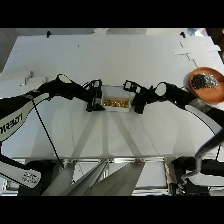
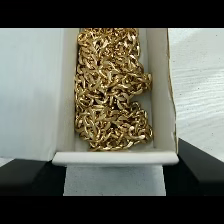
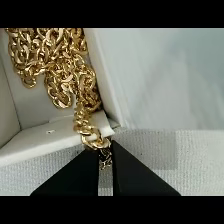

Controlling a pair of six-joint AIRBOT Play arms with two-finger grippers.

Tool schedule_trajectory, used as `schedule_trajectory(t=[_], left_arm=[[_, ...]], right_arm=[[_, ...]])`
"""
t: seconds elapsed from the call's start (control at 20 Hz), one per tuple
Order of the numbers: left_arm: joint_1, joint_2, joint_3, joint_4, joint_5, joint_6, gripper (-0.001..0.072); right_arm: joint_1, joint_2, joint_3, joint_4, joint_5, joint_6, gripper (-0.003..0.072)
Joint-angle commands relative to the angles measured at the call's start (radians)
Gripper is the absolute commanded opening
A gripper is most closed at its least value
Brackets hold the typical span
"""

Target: Fold the box and place the chain.

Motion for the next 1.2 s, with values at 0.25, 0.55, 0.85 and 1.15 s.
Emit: schedule_trajectory(t=[0.25, 0.55, 0.85, 1.15], left_arm=[[0.001, 0.0, 0.0, 0.0, 0.0, 0.0, 0.0464], [0.001, 0.0, 0.0, 0.0, 0.0, 0.0, 0.0464], [0.001, 0.0, 0.0, 0.0, 0.0, 0.0, 0.0464], [0.001, 0.0, 0.0, -0.001, 0.0, 0.0, 0.0464]], right_arm=[[0.001, 0.234, 0.0, 0.001, 0.048, 0.084, 0.0015], [0.009, 0.301, 0.0, 0.146, 0.023, 0.078, 0.0013], [0.12, 0.29, 0.0, 0.148, -0.045, 0.048, 0.0012], [0.157, 0.288, 0.01, 0.157, -0.097, 0.066, 0.0115]])
